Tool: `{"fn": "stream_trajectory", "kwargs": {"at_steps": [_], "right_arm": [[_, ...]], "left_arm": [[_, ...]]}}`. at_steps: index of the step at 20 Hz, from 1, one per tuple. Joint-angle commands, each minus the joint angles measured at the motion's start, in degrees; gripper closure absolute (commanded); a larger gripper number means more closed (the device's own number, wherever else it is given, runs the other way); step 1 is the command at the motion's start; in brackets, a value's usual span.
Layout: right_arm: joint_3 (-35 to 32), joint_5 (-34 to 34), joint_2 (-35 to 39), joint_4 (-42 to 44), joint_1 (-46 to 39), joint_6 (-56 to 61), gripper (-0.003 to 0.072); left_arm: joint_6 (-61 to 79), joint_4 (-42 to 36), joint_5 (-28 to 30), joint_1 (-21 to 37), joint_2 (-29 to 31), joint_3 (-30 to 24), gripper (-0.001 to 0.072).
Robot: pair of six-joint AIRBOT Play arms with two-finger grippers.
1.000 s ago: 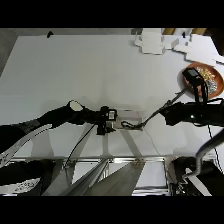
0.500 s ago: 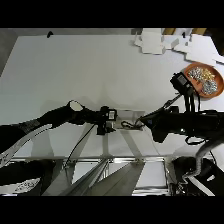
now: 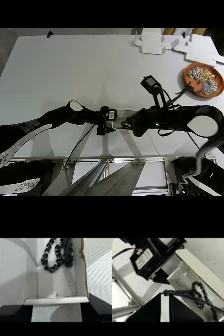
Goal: Fold the box and place the chain.
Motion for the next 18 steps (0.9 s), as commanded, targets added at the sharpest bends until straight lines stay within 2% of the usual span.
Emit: {"fn": "stream_trajectory", "kwargs": {"at_steps": [1,5,8,18], "right_arm": [[0.1,-0.5,-5.7,-0.4,0.4,-0.1,0.0667],[0.1,-0.5,-7.6,-3.1,0.4,0.0,0.0665],[0.1,-0.5,-7.6,-3.5,0.4,0.0,0.0580],[0.2,-0.5,-7.6,-3.5,0.4,0.0,0.0556]], "left_arm": [[0.0,0.0,0.0,0.0,0.0,0.0,0.0437],[0.0,0.0,0.0,0.0,0.0,0.0,0.0437],[0.0,0.0,0.0,0.0,0.0,0.0,0.0437],[0.0,0.0,0.0,0.0,0.0,0.0,0.0437]]}}
